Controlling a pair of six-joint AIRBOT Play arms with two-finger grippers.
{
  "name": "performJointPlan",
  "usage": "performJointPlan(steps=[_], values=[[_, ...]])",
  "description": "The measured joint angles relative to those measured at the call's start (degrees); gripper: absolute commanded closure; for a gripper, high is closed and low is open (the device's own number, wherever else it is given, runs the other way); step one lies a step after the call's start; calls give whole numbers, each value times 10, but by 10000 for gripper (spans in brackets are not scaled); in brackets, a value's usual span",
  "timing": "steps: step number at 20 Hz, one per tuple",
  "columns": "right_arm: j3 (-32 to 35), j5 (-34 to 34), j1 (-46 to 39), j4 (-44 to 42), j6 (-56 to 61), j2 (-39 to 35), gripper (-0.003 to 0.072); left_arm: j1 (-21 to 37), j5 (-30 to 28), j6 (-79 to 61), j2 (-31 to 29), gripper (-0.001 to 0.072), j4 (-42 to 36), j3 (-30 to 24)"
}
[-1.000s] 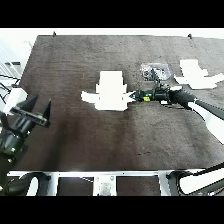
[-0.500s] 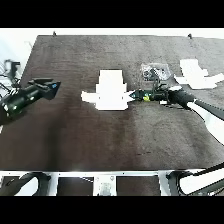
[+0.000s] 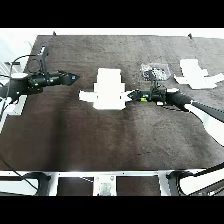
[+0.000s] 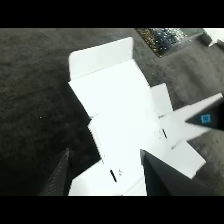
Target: Fold the box and place the chain.
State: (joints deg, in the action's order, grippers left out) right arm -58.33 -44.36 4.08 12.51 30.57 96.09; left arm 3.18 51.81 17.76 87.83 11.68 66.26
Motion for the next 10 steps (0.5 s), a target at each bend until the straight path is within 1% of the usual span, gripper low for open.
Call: performJointPlan(steps=[2,4,6,8,10], values=[[5,3,1,-5,-4,0,675,-11,-3,6,9,194,-6,16],[8,3,3,-9,-8,0,675,-27,-13,38,20,194,34,42],[10,5,4,-10,-10,0,675,-49,-13,95,45,195,114,88],[11,7,4,-11,-15,0,674,-70,6,158,77,195,198,146],[11,9,5,-11,-21,0,675,-80,34,204,115,195,258,205]])
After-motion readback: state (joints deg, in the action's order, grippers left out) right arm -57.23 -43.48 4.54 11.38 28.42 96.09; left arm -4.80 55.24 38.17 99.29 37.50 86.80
